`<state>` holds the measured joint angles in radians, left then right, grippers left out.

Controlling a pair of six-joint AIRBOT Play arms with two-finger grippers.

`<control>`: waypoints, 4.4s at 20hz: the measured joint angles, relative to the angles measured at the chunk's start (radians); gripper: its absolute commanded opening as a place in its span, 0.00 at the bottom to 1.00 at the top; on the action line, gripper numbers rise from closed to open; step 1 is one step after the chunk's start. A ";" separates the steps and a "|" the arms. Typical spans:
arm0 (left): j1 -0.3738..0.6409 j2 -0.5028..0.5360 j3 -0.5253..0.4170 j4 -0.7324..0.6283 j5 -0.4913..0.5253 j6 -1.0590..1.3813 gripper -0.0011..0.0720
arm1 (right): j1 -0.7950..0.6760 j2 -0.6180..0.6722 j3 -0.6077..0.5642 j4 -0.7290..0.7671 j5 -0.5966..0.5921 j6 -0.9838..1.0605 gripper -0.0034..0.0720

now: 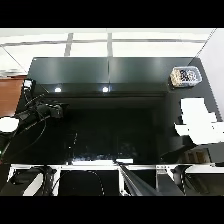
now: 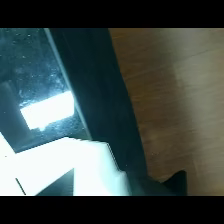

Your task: Fold the box and place the chain.

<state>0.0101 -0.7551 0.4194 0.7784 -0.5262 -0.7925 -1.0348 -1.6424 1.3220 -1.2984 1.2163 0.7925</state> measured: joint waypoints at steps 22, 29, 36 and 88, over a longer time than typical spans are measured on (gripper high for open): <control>0.000 -0.003 0.000 -0.055 -0.010 0.000 0.97 | 0.422 0.422 -0.369 0.550 0.014 -0.092 0.08; -0.047 -0.049 0.003 -0.138 -0.094 -0.016 0.97 | 0.798 0.489 -0.676 0.892 -0.223 -0.128 0.08; -0.075 -0.234 0.123 -0.193 -0.236 -0.164 0.97 | 1.080 0.502 -0.814 1.080 -0.465 -0.195 0.08; -0.341 -0.675 0.556 -0.100 -0.647 0.207 0.05 | 0.852 0.654 -0.557 0.659 -0.142 -0.246 0.88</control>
<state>-0.3313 -1.4303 0.9752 0.6785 -1.1732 -0.5858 -0.1825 -0.9882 0.7650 -0.6395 1.0744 0.5465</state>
